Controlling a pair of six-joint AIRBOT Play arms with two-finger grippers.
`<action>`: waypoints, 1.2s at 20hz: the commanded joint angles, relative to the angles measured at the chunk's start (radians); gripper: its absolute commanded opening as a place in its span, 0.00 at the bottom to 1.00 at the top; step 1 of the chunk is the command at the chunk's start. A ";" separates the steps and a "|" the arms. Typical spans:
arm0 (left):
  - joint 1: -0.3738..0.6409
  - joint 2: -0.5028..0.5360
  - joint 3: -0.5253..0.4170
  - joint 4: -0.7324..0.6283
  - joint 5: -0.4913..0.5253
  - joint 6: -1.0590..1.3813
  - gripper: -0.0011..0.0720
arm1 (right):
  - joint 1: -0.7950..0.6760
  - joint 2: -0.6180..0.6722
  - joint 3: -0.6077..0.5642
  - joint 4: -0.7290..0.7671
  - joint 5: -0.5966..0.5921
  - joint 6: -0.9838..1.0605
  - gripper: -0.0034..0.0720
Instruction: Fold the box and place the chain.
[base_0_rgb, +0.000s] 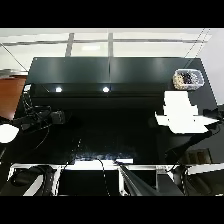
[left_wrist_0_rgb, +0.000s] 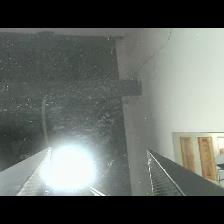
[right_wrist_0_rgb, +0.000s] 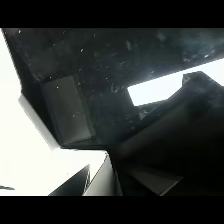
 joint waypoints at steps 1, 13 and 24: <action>0.000 -0.001 0.000 0.000 0.000 0.000 0.99 | 0.000 0.002 0.001 0.010 0.030 -0.004 0.30; 0.000 -0.001 0.000 0.001 0.001 0.000 0.99 | 0.027 0.013 -0.011 -0.048 0.062 0.016 0.30; 0.000 -0.001 0.000 0.002 0.002 0.000 0.99 | 0.086 0.026 -0.022 -0.047 0.092 0.005 0.07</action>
